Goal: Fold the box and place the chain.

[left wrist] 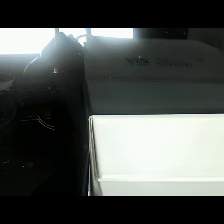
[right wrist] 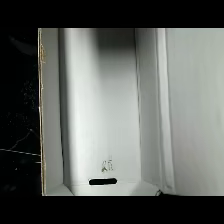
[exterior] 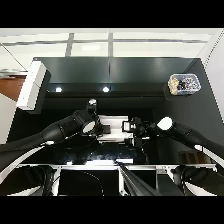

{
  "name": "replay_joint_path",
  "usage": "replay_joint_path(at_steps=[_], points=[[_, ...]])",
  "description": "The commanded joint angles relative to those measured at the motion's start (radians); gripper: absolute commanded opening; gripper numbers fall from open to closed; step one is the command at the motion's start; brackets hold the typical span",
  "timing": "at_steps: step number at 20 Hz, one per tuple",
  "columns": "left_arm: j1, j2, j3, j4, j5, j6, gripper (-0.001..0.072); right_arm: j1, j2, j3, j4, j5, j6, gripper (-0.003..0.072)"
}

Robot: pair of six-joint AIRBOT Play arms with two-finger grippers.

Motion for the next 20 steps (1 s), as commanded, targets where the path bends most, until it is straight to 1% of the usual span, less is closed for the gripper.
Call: replay_joint_path(at_steps=[1, 2, 3, 5, 6, 9, 10, 11, 12, 13, 20], points=[[-0.003, -0.003, 0.0, 0.003, 0.001, 0.0, 0.015, 0.001, 0.0, 0.0, 0.0, 0.0, 0.0, 0.0479], [-0.003, -0.003, 0.0, 0.003, 0.0, 0.0, 0.0122, 0.001, 0.0, 0.0, 0.0, 0.0, 0.0, 0.048], [-0.003, -0.003, 0.0, 0.003, -0.001, 0.001, 0.0075, 0.001, 0.0, 0.0, 0.0, 0.0, 0.0, 0.048], [-0.003, -0.003, 0.0, 0.004, 0.001, 0.003, 0.0043, 0.001, 0.0, 0.0, 0.0, 0.0, 0.0, 0.0479], [-0.007, -0.003, 0.0, 0.01, 0.001, 0.007, 0.0029, 0.001, 0.0, 0.0, 0.0, 0.0, 0.0, 0.0479], [-0.022, -0.003, 0.0, 0.03, 0.001, 0.006, 0.0029, 0.001, 0.0, 0.0, 0.0, 0.0, 0.0, 0.048], [-0.021, -0.003, 0.002, 0.029, 0.0, 0.004, 0.0041, 0.001, 0.0, 0.0, 0.0, 0.0, 0.0, 0.0479], [-0.021, -0.003, 0.005, 0.035, -0.003, 0.004, 0.014, 0.001, 0.0, 0.0, 0.0, 0.0, 0.0, 0.0479], [-0.02, -0.003, 0.01, 0.04, -0.005, 0.003, 0.0216, 0.001, 0.0, 0.0, 0.0, 0.0, 0.0, 0.0479], [-0.02, -0.003, 0.016, 0.047, -0.007, 0.003, 0.024, 0.001, 0.0, 0.0, 0.0, 0.0, 0.0, 0.0479], [-0.019, -0.003, 0.029, 0.056, -0.01, 0.003, 0.0241, 0.001, 0.0, 0.0, 0.0, 0.0, 0.0, 0.0479]])
